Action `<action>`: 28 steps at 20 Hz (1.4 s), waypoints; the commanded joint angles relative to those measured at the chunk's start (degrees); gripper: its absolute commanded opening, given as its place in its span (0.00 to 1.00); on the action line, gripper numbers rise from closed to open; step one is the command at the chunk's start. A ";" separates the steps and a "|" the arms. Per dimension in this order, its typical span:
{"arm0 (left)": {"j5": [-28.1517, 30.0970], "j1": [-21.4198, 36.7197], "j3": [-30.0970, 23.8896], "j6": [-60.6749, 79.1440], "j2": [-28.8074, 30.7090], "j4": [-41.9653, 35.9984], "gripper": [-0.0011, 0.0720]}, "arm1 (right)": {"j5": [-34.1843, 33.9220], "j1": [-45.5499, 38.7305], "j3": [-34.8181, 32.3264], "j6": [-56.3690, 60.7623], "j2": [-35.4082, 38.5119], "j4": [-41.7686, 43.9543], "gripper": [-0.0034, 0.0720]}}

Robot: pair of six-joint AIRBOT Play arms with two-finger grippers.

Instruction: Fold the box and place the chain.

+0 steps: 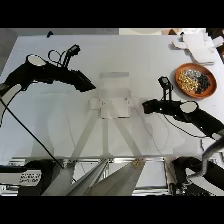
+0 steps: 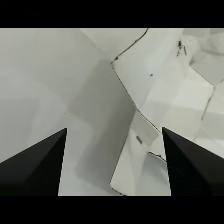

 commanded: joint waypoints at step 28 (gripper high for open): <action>3.91 -8.92 0.83 9.11 -7.02 -3.89 0.89 | 0.00 0.07 -0.02 0.02 -0.02 0.00 0.06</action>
